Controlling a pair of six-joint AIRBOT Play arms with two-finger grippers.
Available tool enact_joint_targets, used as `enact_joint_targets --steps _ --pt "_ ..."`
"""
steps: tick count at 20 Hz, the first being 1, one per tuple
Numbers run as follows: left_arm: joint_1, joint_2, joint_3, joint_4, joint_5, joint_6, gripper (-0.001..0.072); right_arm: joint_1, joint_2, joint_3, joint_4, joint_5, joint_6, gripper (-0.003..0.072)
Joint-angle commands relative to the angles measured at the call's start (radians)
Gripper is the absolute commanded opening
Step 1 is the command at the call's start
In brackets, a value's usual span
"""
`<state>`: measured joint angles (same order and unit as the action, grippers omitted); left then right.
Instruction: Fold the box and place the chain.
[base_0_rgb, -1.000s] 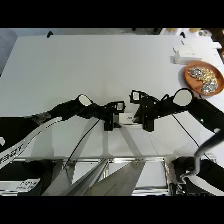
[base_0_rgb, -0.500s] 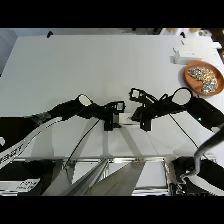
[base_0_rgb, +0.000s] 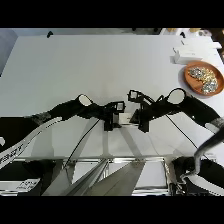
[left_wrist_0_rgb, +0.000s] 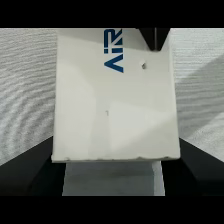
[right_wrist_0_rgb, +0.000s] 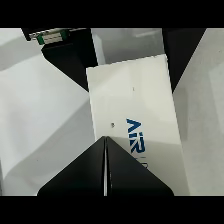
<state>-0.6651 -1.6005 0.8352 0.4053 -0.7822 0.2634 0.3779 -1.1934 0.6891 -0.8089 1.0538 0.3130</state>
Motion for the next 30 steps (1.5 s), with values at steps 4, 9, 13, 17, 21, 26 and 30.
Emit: enact_joint_targets --steps 4,9,13,17,21,26,30 --pt "0.001 0.001 0.000 -0.002 0.000 -0.001 0.0276 0.001 -0.003 -0.028 -0.025 -0.008 -0.007 0.0017" --pt "0.001 0.001 0.000 -0.001 0.000 -0.001 0.0276 0.001 -0.003 -0.042 -0.043 -0.016 0.001 0.0017" --pt "0.001 0.001 0.000 -0.001 0.000 -0.001 0.0276 0.001 0.002 -0.041 -0.044 -0.025 0.004 0.0017" --pt "0.001 0.001 0.000 -0.001 0.000 -0.001 0.0276 0.000 0.082 0.001 -0.043 -0.052 0.044 0.0017" --pt "0.001 0.001 0.000 -0.001 0.000 -0.001 0.0276 0.000 0.231 0.079 -0.182 -0.062 0.292 0.0017" --pt "0.001 0.001 0.000 -0.002 0.000 -0.001 0.0276 -0.165 0.324 0.084 -0.606 0.250 1.003 0.0017" --pt "0.001 0.001 0.000 -0.001 0.000 -0.001 0.0276 -0.323 0.323 0.047 -0.679 0.421 1.128 0.0017"
